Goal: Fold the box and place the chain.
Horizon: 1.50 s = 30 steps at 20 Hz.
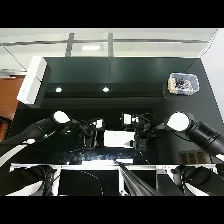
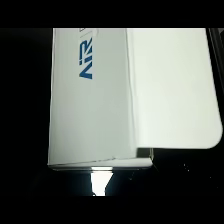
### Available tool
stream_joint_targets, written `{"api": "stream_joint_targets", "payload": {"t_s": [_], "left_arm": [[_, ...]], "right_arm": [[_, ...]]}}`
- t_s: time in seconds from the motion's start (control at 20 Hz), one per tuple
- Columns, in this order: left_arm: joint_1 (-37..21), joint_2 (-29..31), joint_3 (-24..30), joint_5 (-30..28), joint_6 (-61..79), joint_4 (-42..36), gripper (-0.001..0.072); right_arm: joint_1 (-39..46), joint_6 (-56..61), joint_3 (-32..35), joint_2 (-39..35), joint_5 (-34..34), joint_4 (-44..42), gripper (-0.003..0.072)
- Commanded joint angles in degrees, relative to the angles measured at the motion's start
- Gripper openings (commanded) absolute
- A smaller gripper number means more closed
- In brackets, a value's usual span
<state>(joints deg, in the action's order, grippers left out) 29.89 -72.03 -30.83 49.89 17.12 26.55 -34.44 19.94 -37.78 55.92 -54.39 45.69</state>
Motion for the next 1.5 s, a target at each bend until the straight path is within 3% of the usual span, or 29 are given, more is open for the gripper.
{"api": "stream_joint_targets", "payload": {"t_s": [0.0, 0.6, 0.7, 0.8, 0.95, 1.05, 1.45], "left_arm": [[0.0, 0.0, 0.0, 0.0, 0.0, 0.0, 0.0396], [0.0, 0.0, 0.0, 0.0, 0.0, 0.0, 0.0396], [0.0, 0.0, 0.0, 0.0, 0.0, 0.0, 0.0396], [0.0, 0.0, 0.0, 0.0, 0.0, 0.0, 0.0396], [0.0, 0.0, 0.0, 0.0, 0.0, 0.0, 0.0396], [0.0, 0.0, 0.0, 0.0, 0.0, 0.0, 0.0396], [0.0, 0.0, 0.0, 0.0, 0.0, 0.0, 0.0396]], "right_arm": [[-0.6, 0.6, 0.0, 0.1, 1.7, 1.3, 0.0717], [-0.5, 3.7, 0.6, 1.6, 6.1, 1.3, 0.0716], [-0.5, 3.7, 0.6, 1.6, 5.9, 1.4, 0.0673], [-0.5, 4.1, 0.6, 1.6, 4.9, 1.3, 0.0489], [-0.5, 5.2, 0.6, 1.6, 3.3, 1.4, 0.0485], [-0.6, 5.7, 0.7, 1.6, 3.1, 1.4, 0.0234], [-0.6, 5.9, 0.9, 1.6, 1.6, 1.6, 0.0236]]}}
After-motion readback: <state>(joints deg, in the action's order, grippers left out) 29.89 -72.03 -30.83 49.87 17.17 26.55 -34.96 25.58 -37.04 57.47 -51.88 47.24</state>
